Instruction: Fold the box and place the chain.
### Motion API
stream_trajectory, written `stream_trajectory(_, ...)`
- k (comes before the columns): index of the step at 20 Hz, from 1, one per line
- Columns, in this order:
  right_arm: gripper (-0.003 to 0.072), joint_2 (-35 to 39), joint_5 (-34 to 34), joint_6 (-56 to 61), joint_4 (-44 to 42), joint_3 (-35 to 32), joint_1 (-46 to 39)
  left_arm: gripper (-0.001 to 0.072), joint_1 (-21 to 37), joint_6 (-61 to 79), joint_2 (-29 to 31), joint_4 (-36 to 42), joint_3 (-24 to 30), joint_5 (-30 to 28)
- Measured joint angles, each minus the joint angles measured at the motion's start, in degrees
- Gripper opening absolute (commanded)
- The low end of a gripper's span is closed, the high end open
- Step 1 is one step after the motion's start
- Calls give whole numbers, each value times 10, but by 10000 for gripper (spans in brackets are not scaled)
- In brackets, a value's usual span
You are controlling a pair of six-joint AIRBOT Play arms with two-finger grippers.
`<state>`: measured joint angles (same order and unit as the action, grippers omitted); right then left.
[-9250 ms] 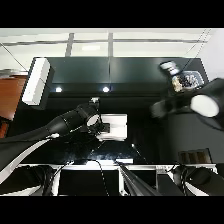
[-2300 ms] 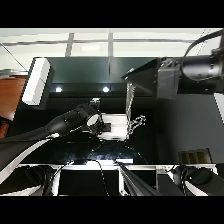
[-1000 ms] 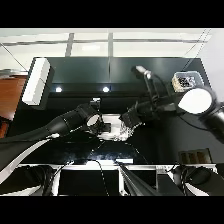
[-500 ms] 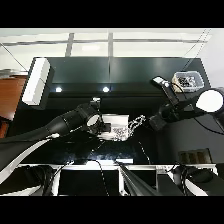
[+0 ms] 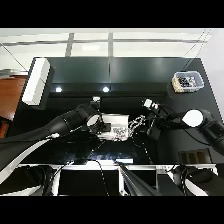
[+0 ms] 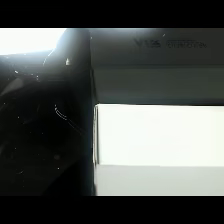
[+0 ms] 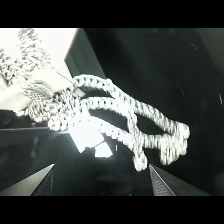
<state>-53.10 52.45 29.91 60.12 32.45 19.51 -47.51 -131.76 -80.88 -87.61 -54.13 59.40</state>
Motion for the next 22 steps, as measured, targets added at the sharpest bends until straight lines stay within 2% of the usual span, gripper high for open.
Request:
stream_trajectory(8, 711, -78, -37, -188, -75, -19, 59, 30, 0, -1, 0, 0, 0, -5)
stream_trajectory(22, 703, -124, -113, -238, -124, -20, 108, 30, 0, 0, 0, 0, 0, -7)
